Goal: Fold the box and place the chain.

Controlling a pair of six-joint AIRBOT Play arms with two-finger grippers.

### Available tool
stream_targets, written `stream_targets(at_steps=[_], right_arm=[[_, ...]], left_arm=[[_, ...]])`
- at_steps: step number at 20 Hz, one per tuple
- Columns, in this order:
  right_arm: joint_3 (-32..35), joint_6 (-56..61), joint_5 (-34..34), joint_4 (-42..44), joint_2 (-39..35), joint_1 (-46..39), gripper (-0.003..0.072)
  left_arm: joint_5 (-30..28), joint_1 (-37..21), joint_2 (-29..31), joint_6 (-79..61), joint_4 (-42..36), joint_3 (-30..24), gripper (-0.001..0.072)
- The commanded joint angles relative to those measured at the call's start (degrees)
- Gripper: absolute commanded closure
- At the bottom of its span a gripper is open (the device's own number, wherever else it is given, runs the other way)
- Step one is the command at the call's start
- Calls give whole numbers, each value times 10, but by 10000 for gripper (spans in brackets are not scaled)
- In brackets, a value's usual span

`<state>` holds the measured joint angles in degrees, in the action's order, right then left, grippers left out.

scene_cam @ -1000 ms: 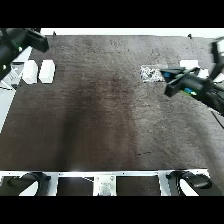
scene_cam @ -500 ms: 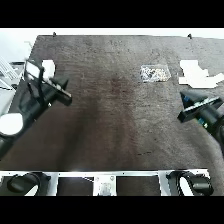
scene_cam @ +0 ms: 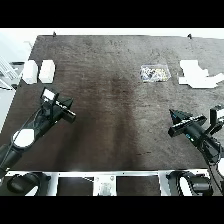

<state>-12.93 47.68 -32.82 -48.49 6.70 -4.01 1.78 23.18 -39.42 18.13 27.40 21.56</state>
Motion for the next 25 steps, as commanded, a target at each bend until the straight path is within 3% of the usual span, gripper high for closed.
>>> stream_targets(at_steps=[1, 5, 9, 25], right_arm=[[6, -1, 0, -4, -3, 0, 680], [7, -1, 0, -4, -3, 0, 681], [7, -1, 0, 50, -3, 0, 681], [7, -1, 0, 50, -3, 0, 681]], left_arm=[[-7, 1, 1, 0, 0, -5, 687], [-8, 1, 1, 0, 0, -5, 687], [-9, 1, 1, 0, 0, -5, 687], [-9, 1, 1, 0, 0, -5, 687]])
